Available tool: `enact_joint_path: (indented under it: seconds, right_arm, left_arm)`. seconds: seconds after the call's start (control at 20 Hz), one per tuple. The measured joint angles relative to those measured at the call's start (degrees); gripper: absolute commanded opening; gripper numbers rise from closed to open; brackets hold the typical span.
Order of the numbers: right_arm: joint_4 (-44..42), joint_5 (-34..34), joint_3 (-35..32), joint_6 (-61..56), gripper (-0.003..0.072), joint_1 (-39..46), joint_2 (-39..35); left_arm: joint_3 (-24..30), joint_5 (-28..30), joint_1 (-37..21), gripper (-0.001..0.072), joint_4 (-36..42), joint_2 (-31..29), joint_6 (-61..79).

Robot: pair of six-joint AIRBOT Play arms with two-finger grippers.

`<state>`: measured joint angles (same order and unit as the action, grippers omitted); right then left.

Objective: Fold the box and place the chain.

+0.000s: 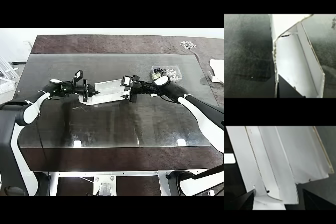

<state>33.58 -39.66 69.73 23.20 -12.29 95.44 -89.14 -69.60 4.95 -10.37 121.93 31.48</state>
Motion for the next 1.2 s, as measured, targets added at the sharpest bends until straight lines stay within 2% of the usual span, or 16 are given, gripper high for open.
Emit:
enact_joint_path:
  seconds: [0.25, 0.65, 0.9, 1.2]
  right_arm:
    - [-1.0, -4.6, 3.3, 1.2, 0.0692, 1.5, 2.6]
    - [-1.1, -17.2, 11.3, 1.4, 0.0692, 4.3, 9.4]
    - [-0.4, -23.8, 12.8, 0.9, 0.0692, 4.6, 10.8]
    - [-0.2, -26.3, 13.0, 0.5, 0.0692, 4.7, 12.5]
  left_arm:
    - [0.0, 0.0, 0.0, 0.002, 0.0, 0.0, 0.0]
    - [0.0, 0.0, 0.0, 0.002, 0.0, 0.0, 0.0]
    - [0.0, -0.1, 0.0, 0.002, -0.1, 0.0, 0.1]
    - [0.0, -0.2, 0.0, 0.002, -0.1, 0.0, 0.1]
